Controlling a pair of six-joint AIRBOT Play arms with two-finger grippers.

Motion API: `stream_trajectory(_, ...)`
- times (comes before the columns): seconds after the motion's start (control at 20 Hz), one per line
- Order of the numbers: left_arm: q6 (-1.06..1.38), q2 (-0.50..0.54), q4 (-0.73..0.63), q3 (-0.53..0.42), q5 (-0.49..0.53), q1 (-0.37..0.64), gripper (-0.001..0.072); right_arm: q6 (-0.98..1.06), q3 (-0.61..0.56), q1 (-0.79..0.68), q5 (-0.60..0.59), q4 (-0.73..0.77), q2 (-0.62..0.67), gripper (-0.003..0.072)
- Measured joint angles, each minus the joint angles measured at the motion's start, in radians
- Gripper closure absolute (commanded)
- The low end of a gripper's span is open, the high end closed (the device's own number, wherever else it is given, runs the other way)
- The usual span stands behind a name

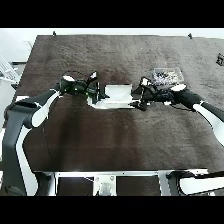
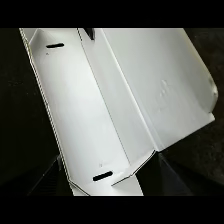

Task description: Fold the box and place the chain.

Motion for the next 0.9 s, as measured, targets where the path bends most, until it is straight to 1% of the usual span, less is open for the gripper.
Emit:
stream_trajectory(0.35,0.0,0.0,0.0,0.0,0.0,0.0,0.0687,-0.027,0.129,-0.047,0.153,-0.015,-0.123,-0.0016)
stream_trajectory(0.6,0.0,0.0,0.0,0.0,0.0,0.0,0.0687,-0.032,0.219,-0.056,0.238,-0.044,-0.193,-0.0016)
stream_trajectory(0.9,0.0,0.0,0.0,0.0,0.0,0.0,0.0687,-0.033,0.295,-0.045,0.307,-0.09,-0.26,-0.0016)
